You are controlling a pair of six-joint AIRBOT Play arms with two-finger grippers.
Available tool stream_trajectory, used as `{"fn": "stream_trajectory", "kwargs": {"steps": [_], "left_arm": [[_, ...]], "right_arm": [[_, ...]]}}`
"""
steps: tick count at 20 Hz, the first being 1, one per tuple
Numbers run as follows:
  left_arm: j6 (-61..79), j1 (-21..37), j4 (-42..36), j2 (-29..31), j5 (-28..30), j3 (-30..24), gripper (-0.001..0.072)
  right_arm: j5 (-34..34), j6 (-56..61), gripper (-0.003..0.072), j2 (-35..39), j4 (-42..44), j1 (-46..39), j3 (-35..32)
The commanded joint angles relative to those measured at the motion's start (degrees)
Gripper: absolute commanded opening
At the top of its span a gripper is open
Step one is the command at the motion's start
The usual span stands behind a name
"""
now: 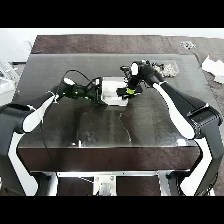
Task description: Fold the box and place the chain.
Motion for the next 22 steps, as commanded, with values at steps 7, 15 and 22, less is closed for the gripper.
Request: {"fn": "stream_trajectory", "kwargs": {"steps": [7, 15, 22], "left_arm": [[0.0, 0.1, 0.0, 0.0, 0.1, 0.0, 0.0488], [0.0, 0.1, 0.0, 0.0, 0.0, 0.0, 0.0488], [0.0, 0.1, 0.0, 0.0, 0.1, 0.0, 0.0487]], "right_arm": [[0.0, 0.1, 0.0062, -0.1, 0.3, 0.8, 0.6], [-0.7, 0.2, 0.0142, -0.1, 0.3, 0.8, 0.7], [1.3, 1.4, 0.0566, 0.6, -0.4, -1.1, 1.3]]}}
